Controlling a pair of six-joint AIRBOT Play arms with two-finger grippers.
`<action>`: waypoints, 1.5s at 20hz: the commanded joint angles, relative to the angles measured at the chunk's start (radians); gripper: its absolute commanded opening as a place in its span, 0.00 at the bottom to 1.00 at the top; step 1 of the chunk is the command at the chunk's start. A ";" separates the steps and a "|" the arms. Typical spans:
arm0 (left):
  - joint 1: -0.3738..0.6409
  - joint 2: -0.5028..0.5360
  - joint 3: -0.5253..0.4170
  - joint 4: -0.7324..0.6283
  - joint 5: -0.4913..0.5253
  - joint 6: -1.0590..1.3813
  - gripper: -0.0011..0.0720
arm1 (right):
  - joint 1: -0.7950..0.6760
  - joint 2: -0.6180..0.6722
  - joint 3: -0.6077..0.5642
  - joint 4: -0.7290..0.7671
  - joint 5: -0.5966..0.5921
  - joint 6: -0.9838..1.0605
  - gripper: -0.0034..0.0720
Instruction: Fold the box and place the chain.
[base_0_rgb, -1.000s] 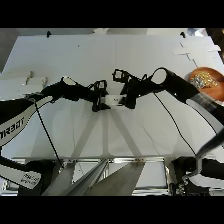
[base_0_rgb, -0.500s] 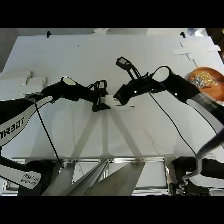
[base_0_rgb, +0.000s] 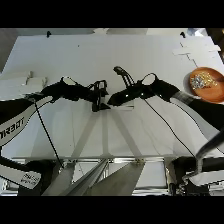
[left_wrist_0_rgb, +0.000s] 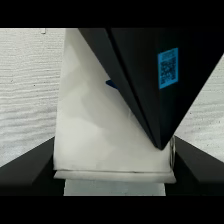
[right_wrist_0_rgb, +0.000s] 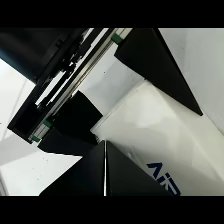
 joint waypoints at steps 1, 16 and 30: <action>0.000 0.000 0.000 -0.003 0.001 -0.001 0.46 | 0.003 -0.013 -0.001 -0.023 -0.003 0.019 0.05; 0.000 0.000 0.000 -0.003 0.001 -0.001 0.46 | -0.168 0.184 -0.095 -0.053 0.052 0.016 0.05; 0.000 0.000 0.000 -0.003 0.001 -0.001 0.46 | -0.182 0.182 -0.172 -0.196 -0.029 0.073 0.05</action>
